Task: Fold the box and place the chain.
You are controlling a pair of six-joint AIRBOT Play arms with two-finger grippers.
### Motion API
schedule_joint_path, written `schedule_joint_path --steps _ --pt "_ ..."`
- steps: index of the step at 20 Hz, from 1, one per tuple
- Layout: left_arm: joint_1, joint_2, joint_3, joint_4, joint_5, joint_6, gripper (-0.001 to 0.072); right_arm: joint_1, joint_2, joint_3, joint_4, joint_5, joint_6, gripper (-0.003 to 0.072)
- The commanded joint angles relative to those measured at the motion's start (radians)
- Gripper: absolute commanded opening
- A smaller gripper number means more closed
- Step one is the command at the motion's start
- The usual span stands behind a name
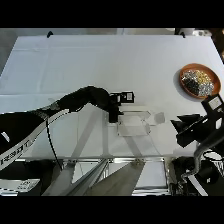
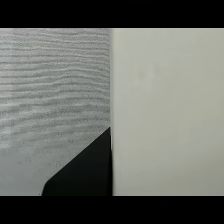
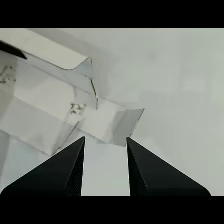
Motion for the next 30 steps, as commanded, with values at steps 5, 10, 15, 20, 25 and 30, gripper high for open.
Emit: schedule_joint_path --steps 5,10,15,20,25,30 --pt "0.0 0.0 0.001 0.0 0.001 0.0 0.0014 0.0 -0.026 -0.111 -0.001 0.021 -0.396 0.0016" --pt "0.0 0.0 0.0 0.0 0.0 0.0 0.0014 0.001 -0.138 -0.111 0.029 0.029 -0.62 0.0118" --pt "0.0 0.0 0.0 0.0 0.001 0.0 0.0014 0.001 -0.287 -0.125 0.04 0.017 -0.85 0.0555" --pt "0.0 0.0 0.0 0.0 0.0 0.0 0.0014 0.001 -0.436 -0.202 0.087 -0.152 -0.986 0.0704" --pt "0.0 0.0 0.0 0.0 0.001 0.0 0.0014 0.001 -0.485 -0.233 0.273 -0.352 -1.025 0.0694" --pt "0.0 0.0 0.0 0.0 0.0 0.0 0.0014 0.001 -0.486 -0.299 0.338 -0.368 -1.228 0.0694"
